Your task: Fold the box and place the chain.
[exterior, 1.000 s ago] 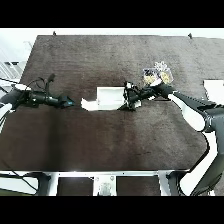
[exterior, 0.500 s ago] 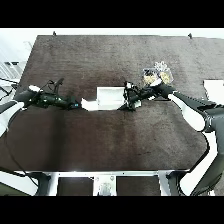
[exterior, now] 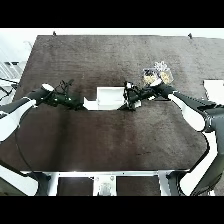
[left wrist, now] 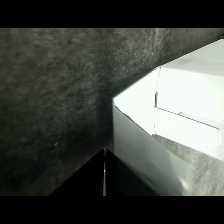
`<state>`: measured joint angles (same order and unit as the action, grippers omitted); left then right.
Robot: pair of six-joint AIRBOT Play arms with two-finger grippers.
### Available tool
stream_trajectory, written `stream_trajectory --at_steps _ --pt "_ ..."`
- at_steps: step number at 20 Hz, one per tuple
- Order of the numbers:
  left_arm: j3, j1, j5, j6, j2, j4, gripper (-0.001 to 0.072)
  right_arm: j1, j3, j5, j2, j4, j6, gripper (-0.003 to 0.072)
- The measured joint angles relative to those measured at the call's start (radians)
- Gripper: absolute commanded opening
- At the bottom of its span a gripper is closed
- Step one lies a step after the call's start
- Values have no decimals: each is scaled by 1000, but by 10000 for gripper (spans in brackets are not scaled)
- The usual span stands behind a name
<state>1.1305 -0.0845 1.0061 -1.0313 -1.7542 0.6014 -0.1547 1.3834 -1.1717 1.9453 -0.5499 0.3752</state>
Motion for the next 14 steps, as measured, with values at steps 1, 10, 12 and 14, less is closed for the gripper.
stream_trajectory --at_steps 1,10,12,14 --pt "2 -9 -6 -1 -2 -7 17 0 0 0 0 0 0 585" --pt "71 -32 38 32 -7 -114 81 0 0 0 0 0 0 585" --pt "89 -31 60 34 -7 -124 190 0 0 0 0 0 0 585" --pt "97 -32 77 34 -7 -135 188 0 0 0 0 0 0 585"
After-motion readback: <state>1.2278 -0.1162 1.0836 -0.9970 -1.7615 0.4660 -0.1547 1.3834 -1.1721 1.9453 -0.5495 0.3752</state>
